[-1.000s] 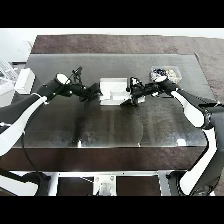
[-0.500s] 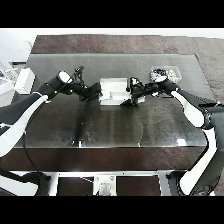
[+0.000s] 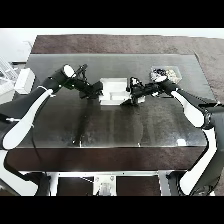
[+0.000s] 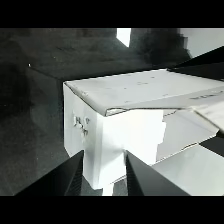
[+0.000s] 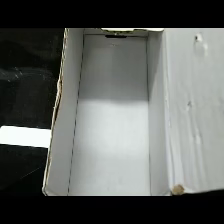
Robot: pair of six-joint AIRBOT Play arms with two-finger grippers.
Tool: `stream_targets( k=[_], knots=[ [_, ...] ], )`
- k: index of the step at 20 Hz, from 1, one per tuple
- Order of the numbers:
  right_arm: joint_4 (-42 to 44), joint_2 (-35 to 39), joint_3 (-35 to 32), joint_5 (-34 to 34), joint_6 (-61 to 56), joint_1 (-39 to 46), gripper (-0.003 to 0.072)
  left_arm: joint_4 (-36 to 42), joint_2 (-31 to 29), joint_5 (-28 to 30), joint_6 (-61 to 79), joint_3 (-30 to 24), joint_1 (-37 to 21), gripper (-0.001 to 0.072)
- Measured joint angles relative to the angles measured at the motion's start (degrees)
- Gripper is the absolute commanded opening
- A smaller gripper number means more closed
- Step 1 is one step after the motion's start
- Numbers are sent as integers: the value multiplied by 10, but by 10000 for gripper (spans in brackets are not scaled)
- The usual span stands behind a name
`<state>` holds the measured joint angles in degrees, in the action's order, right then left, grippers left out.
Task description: Fold the box and place the chain.
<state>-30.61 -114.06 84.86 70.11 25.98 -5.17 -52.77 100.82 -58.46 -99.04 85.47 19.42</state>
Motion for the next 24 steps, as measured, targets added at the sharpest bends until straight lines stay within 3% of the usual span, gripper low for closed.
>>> stream_targets(
  k=[8,18,24],
  knots=[
    [0,0,0,0,0,0,582,-37,45,-65,-29,79,2,319],
    [0,0,0,0,0,0,582,-62,56,-74,-51,105,20,319],
    [0,0,0,0,0,0,582,-93,80,-109,-72,151,30,319]
  ],
)
